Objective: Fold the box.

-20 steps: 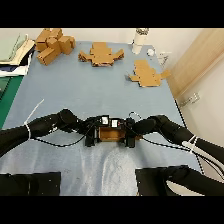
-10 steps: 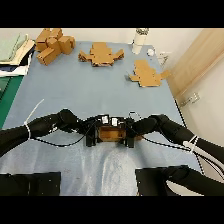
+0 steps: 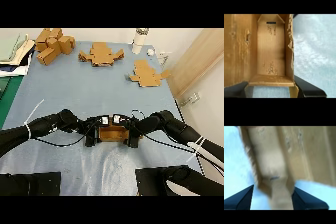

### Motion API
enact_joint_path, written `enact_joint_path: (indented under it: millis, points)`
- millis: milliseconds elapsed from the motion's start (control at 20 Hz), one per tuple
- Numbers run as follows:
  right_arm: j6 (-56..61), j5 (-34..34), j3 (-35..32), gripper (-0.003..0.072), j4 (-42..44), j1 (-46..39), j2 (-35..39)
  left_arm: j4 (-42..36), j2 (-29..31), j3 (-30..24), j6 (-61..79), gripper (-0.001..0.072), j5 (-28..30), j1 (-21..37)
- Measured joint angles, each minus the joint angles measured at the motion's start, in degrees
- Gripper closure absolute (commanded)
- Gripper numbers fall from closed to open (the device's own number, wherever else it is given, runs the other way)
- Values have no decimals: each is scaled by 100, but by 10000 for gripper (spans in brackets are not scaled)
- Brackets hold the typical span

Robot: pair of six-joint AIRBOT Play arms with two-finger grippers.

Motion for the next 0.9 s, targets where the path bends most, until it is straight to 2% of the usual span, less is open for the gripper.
enact_joint_path:
  millis: [100,250,650,750,900]
  points:
    - [114,-74,9,-28,-44,0,13,-9,0,0,0,182,-9,0]
    - [507,-553,13,-27,-109,0,20,-13,0,0,0,182,-9,0]
    - [3292,-2592,13,-27,79,0,22,-17,-2,0,-2,182,-7,0]
    - [4092,-2761,13,-27,356,0,22,-17,0,0,-2,182,-9,0]
    - [4937,-2649,13,-28,857,0,22,-17,0,0,-2,182,-7,0]
